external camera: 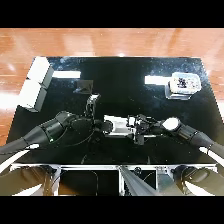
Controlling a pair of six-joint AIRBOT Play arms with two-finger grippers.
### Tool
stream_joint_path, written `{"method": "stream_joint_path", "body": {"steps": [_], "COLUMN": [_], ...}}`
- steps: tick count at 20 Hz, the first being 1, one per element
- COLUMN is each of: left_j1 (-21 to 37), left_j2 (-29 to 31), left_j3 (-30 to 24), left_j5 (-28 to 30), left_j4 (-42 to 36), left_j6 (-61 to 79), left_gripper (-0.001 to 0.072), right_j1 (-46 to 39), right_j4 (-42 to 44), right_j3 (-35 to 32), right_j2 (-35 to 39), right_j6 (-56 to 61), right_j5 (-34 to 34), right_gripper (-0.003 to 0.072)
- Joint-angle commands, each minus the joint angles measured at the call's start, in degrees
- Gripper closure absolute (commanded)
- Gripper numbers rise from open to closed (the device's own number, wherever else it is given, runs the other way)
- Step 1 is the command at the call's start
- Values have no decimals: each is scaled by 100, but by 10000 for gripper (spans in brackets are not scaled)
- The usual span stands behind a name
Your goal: Fold the box and place the chain.
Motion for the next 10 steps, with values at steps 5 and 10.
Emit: {"method": "stream_joint_path", "body": {"steps": [5,10], "left_j1": [-247,-361], "left_j2": [-192,-195], "left_j3": [494,511], "left_j5": [798,857], "left_j4": [1508,1526], "left_j6": [-1342,-1460], "left_gripper": [146,146], "right_j1": [4,4], "right_j4": [0,0], "right_j3": [0,0], "right_j2": [-4,-4], "right_j6": [0,0], "right_j5": [-9,-9], "right_gripper": [199,199]}}
